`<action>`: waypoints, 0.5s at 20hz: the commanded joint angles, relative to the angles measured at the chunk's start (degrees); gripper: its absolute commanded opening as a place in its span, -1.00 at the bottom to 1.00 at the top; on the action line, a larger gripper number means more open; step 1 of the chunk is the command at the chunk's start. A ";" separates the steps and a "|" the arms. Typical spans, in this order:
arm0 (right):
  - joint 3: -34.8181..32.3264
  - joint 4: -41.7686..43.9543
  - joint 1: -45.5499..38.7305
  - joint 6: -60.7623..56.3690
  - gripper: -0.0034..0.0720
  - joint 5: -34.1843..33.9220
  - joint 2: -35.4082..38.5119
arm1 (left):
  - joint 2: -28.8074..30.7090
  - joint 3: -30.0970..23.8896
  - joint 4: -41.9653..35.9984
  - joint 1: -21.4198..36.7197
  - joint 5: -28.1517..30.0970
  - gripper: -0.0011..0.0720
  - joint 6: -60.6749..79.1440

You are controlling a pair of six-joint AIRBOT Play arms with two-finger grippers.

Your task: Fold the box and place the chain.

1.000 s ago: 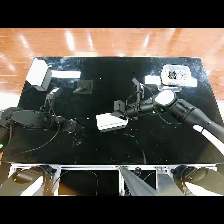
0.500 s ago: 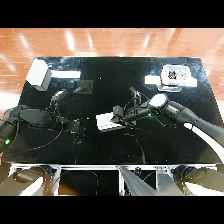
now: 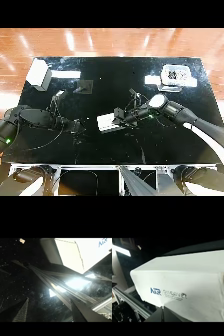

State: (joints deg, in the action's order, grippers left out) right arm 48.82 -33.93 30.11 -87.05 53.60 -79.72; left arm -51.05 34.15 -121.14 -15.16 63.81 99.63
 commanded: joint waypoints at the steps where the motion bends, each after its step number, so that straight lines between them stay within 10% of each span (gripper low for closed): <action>1: -0.04 -0.63 0.00 -0.17 -0.81 -1.38 -0.59 | -0.04 -0.02 0.02 0.00 -0.02 0.70 -0.04; 10: -0.02 -0.39 0.00 0.57 -0.81 -1.66 -2.36 | -0.04 -0.02 0.00 0.00 -0.02 0.70 -0.26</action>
State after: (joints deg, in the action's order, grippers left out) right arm 48.84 -34.22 30.11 -86.65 52.34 -81.89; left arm -51.05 34.15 -121.14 -15.16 63.79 99.42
